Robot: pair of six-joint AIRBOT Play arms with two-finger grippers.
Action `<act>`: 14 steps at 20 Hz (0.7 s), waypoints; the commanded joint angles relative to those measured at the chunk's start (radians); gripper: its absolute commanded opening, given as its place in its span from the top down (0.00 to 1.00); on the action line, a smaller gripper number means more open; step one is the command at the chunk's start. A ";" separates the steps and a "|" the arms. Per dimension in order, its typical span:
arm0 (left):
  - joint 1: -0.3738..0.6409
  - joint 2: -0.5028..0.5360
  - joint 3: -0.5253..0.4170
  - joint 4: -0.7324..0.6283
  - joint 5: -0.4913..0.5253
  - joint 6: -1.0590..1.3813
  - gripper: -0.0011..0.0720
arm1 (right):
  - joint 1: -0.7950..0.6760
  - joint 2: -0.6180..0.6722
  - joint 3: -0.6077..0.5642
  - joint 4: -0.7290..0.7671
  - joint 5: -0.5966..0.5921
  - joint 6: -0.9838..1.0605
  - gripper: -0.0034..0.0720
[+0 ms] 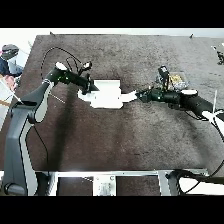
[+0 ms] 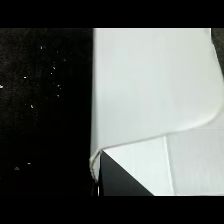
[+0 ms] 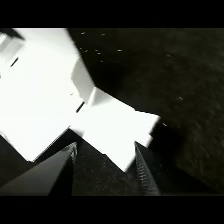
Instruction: Fold the box and place the chain.
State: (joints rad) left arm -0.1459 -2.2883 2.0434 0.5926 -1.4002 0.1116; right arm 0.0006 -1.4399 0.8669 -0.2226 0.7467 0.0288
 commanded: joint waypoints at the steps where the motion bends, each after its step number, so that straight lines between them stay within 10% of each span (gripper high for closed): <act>1: 0.001 -0.001 0.000 0.013 0.005 0.002 0.97 | 0.051 -0.002 0.002 0.002 0.011 -0.171 0.39; 3: 0.001 -0.001 0.000 0.013 0.005 0.002 0.97 | 0.092 -0.002 0.002 0.002 0.015 -0.271 0.12; 14: 0.001 -0.001 0.000 0.006 0.005 0.002 0.97 | 0.296 -0.131 0.124 -0.353 -0.077 -0.261 0.12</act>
State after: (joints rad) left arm -0.1459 -2.2883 2.0434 0.6029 -1.3956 0.1127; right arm 0.2676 -1.5211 0.9470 -0.4377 0.6697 -0.3092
